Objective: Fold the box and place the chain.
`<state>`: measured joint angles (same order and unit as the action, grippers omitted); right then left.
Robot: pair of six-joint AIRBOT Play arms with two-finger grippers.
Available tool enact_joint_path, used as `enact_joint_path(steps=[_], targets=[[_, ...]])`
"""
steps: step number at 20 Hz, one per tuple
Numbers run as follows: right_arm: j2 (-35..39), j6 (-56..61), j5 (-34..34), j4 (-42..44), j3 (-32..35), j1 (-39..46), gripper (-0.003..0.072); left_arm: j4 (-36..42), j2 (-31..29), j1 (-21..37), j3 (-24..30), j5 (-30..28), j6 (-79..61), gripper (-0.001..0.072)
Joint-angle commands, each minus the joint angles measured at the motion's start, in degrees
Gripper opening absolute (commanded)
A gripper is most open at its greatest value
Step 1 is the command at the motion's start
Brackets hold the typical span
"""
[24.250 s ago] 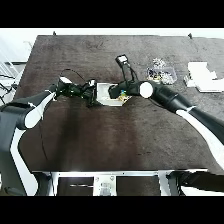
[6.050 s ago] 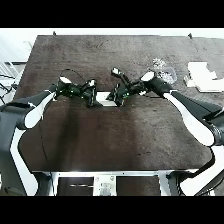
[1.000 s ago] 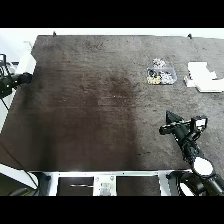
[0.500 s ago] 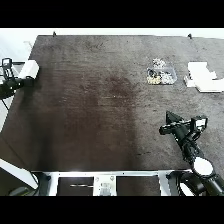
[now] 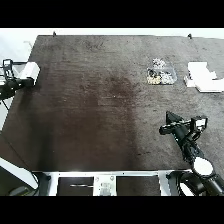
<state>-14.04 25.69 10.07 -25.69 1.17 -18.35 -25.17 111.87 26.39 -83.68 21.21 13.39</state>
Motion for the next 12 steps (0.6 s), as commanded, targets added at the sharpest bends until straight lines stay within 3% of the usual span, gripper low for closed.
enact_joint_path(steps=[1,12], targets=[[0.04,0.02,-0.02,0.00,0.02,-0.04,0.0016,-0.17,0.02,0.00,-0.07,-1.03,-0.11,0.0720],[0.04,0.02,-0.02,0.00,0.02,-0.04,0.0016,-3.65,-3.26,0.02,-0.04,2.34,3.32,0.0720]])
